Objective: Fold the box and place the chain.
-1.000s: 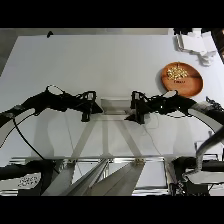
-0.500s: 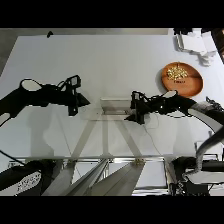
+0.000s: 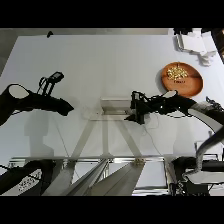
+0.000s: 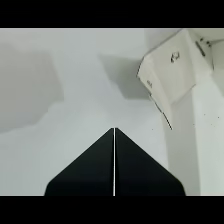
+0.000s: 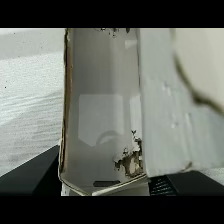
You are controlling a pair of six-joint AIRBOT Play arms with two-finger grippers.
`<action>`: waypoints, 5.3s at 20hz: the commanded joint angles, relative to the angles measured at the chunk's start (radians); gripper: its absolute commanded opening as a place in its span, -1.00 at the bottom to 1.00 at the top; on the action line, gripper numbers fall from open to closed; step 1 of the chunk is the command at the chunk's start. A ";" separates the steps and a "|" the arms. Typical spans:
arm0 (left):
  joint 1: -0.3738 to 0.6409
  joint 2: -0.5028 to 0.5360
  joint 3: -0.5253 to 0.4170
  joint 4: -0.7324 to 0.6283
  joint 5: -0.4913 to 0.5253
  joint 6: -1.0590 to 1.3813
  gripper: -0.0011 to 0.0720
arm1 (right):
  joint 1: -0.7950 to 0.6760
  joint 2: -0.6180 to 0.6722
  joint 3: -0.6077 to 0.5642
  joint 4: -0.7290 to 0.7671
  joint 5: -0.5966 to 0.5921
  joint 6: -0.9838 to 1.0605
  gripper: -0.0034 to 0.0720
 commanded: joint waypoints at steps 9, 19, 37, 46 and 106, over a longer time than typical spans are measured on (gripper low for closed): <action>-0.147 -0.143 -0.098 -0.333 0.130 -0.064 -0.94 | 0.000 0.000 0.000 0.000 0.000 0.000 0.28; -0.165 -0.141 -0.098 -0.376 0.189 -0.020 -0.95 | 0.000 0.000 0.000 0.000 0.000 0.000 0.28; -0.200 -0.148 -0.098 -0.544 0.128 0.013 -0.94 | 0.000 0.000 0.000 0.000 0.000 0.000 0.28; -0.220 -0.123 -0.098 -0.647 0.131 0.014 -0.15 | 0.000 0.000 0.000 0.000 0.001 0.000 0.28; -0.669 -0.338 0.354 0.498 0.145 -1.214 0.57 | 0.000 0.000 0.000 0.000 0.001 0.000 0.28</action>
